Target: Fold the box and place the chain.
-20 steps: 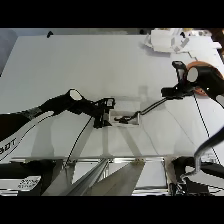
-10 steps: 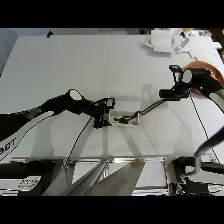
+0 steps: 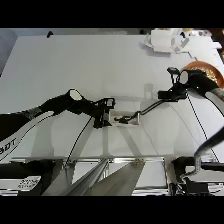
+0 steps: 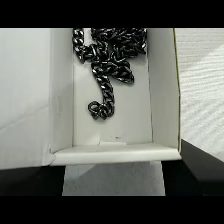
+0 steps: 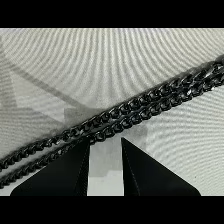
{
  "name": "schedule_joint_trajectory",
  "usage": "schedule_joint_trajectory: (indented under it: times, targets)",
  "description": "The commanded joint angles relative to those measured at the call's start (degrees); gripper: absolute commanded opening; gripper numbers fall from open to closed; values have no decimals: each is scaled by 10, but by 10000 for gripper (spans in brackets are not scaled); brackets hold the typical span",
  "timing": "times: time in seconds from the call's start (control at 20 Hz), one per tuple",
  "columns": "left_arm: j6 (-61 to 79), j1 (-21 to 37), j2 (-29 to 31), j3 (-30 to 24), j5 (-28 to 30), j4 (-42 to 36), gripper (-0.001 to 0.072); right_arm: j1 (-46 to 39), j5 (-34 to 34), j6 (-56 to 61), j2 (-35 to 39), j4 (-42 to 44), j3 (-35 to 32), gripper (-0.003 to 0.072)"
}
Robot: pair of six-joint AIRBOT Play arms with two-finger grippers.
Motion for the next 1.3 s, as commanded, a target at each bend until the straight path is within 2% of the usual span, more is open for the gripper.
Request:
schedule_joint_trajectory:
  times: [0.0,0.1,0.35,0.5,0.65,0.9,1.05,1.25]
  targets:
    - [0,0,0,0,0,0,171,0,-12,2,-10,-1,-1,197]
    - [0,0,0,0,0,0,171,0,-9,2,-11,-2,-1,12]
    - [0,0,0,0,0,0,171,2,36,-20,10,-6,-1,14]
    - [0,0,0,0,0,0,171,2,64,-20,66,-8,-1,14]
    - [0,0,0,0,0,0,171,2,121,-38,150,10,-1,14]
    - [0,0,0,0,0,0,171,2,217,-96,296,119,-1,14]
    - [0,0,0,0,0,0,171,2,230,-115,366,205,-1,14]
    - [0,0,0,0,0,0,171,2,233,-125,422,297,-1,14]
